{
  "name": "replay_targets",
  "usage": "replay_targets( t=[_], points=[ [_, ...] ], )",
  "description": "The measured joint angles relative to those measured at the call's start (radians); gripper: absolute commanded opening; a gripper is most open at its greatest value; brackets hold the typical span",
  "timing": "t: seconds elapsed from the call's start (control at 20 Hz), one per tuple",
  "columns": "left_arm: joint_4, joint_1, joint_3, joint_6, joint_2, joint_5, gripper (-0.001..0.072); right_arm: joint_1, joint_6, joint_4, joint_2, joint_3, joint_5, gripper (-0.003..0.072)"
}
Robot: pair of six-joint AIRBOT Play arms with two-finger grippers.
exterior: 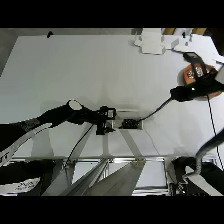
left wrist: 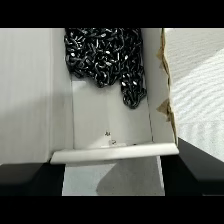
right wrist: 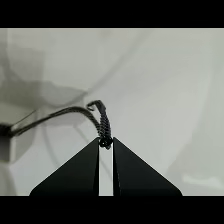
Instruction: Fold the box and place the chain.
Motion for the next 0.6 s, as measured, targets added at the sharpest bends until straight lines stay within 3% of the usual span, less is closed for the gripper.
replay_targets(
  t=[0.3,0.6],
  points=[
    [0.0,0.0,0.0,0.0,0.0,0.0,0.015,0.154,-0.039,0.163,0.166,0.0,0.048,0.0024],
    [0.0,0.0,0.0,0.0,0.0,0.0,0.015,0.334,-0.042,0.276,0.201,0.0,-0.047,0.0025]
  ],
)
